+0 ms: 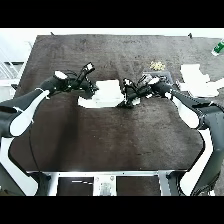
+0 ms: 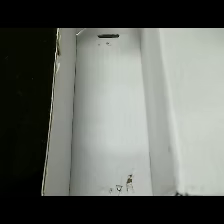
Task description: Fold the box and place the chain.
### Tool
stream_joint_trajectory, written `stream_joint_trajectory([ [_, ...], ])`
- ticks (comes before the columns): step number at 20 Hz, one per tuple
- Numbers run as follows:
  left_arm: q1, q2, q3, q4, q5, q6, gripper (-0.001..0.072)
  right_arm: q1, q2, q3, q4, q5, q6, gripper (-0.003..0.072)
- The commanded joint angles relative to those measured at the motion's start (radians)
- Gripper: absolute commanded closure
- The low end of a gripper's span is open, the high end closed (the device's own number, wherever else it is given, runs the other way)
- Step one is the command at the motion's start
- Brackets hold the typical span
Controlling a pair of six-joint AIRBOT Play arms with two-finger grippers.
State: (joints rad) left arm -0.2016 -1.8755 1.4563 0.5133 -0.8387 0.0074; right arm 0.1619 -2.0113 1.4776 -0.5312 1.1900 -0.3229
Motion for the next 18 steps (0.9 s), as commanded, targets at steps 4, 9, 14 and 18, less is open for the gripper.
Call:
stream_joint_trajectory([
  [4, 0.043, 0.002, 0.188, 0.171, -0.332, -0.11, 0.0688, 0.001, 0.0, 0.0, 0.0, 0.0, 0.0, 0.0109],
  [9, 0.075, 0.002, 0.288, 0.382, -0.559, -0.143, 0.0057, 0.001, 0.0, 0.0, 0.0, 0.0, 0.0, 0.0109],
  [14, 0.071, -0.007, 0.235, 0.414, -0.582, -0.109, 0.0057, 0.001, 0.0, 0.0, 0.0, 0.0, 0.0, 0.0108],
  [18, 0.071, -0.007, 0.146, 0.353, -0.511, -0.048, 0.0057, 0.001, 0.0, 0.0, 0.0, 0.0, 0.0, 0.0109],
])
